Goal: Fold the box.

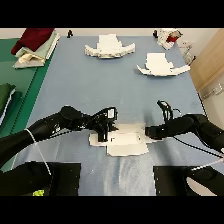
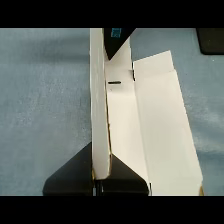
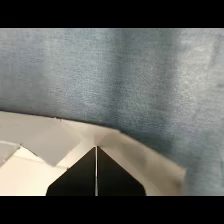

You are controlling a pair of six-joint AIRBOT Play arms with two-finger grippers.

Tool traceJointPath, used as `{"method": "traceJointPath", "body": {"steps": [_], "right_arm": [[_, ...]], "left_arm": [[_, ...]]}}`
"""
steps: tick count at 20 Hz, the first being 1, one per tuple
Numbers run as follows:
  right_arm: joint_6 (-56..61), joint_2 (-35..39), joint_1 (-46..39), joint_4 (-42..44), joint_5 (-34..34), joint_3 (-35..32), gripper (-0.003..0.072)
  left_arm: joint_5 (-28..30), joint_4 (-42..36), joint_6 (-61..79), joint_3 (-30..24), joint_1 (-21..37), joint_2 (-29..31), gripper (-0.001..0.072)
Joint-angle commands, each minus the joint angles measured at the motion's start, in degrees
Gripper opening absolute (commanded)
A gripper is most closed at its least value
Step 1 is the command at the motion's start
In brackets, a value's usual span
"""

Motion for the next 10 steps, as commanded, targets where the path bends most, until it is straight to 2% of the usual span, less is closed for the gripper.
{"method": "traceJointPath", "body": {"steps": [1,10], "right_arm": [[0.0,0.0,0.0,0.0,0.0,0.0,0.0003],[0.1,2.4,0.0,-2.0,0.0,0.0,0.0003]], "left_arm": [[-1.4,-0.3,1.2,0.0,0.0,-0.8,0.0014],[-4.2,-3.5,3.9,0.0,1.4,-2.4,0.0014]]}}
